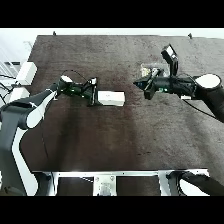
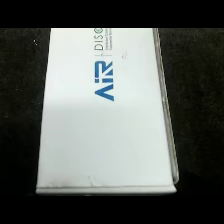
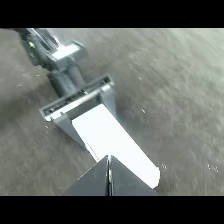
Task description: Fold the box and place the chain.
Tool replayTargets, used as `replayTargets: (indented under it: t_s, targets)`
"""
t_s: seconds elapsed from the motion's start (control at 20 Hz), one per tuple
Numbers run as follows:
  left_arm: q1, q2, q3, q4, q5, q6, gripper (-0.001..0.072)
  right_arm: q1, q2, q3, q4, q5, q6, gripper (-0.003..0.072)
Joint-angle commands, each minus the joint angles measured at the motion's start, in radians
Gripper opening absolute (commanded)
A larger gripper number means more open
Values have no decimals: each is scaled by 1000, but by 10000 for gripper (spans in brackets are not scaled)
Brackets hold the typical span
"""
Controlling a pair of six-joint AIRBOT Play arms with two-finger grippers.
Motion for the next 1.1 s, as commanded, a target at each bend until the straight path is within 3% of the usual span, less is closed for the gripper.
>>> replayTargets:
  t_s: [0.0, 0.35, 0.45, 0.7, 0.9, 1.05]
  targets:
    - [0, 0, 0, 0, 0, 1, 624, -16, 26, -68, 0, -23, 5, 10]
    - [0, 0, 0, -3, -10, 0, 619, -15, 34, -118, 0, -34, 23, 10]
    - [8, 11, 0, 0, -14, -48, 42, -16, 34, -118, 0, -36, 27, 10]
    - [97, 109, 22, 0, 86, -327, 15, -30, 34, -118, 1, -40, 53, 11]
    - [235, 219, 21, -4, 321, -538, 14, -34, 34, -118, 0, -46, 53, 10]
    - [343, 243, 21, -3, 477, -668, 14, -34, 34, -118, 0, -57, 52, 10]
